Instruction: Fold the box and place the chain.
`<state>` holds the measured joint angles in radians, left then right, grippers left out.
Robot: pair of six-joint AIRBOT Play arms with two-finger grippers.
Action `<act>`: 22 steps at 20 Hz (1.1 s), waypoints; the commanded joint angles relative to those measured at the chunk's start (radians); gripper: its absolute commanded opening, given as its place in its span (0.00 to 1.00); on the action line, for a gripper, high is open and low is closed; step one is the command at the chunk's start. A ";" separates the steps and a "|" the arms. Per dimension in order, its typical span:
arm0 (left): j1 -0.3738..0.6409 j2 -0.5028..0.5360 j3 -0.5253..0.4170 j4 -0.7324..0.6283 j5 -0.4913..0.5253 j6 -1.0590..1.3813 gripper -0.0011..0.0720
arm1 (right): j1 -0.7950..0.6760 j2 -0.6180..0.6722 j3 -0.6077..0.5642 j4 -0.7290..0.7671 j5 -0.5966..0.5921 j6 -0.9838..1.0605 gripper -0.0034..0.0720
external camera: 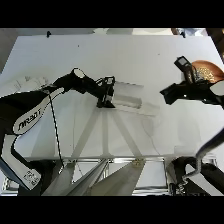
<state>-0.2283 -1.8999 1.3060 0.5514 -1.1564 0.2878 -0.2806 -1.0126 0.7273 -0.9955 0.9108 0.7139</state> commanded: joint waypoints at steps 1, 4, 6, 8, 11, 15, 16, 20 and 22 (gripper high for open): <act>0.000 0.000 0.000 0.000 0.001 0.000 0.31 | -0.116 -0.001 -0.053 -0.184 0.051 0.272 0.05; 0.000 0.000 0.000 0.000 0.001 0.000 0.31 | -0.119 -0.035 -0.124 -0.171 0.039 0.282 0.05; 0.000 0.000 0.000 0.000 0.001 0.000 0.31 | -0.119 -0.075 -0.145 -0.129 0.029 0.284 0.05; 0.000 0.000 0.000 0.000 0.001 0.000 0.31 | -0.119 -0.103 -0.145 -0.069 0.027 0.272 0.05; 0.000 0.000 0.000 0.000 0.001 0.000 0.31 | -0.119 -0.116 -0.146 -0.016 0.010 0.239 0.05; 0.000 0.000 0.000 0.000 0.001 0.000 0.31 | -0.119 -0.182 -0.146 0.045 0.025 0.189 0.05; 0.000 0.000 0.000 0.000 0.001 0.000 0.31 | -0.114 -0.198 -0.146 0.095 0.030 0.153 0.05; 0.000 0.000 0.000 0.000 0.000 0.000 0.31 | -0.053 -0.220 -0.146 0.235 0.032 0.035 0.05; 0.000 0.000 0.000 0.000 0.001 0.000 0.31 | -0.032 -0.230 -0.146 0.271 0.031 0.033 0.05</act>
<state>-0.2283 -1.8999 1.3060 0.5510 -1.1561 0.2878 -0.3431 -1.2247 0.5819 -0.8146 0.9379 0.7975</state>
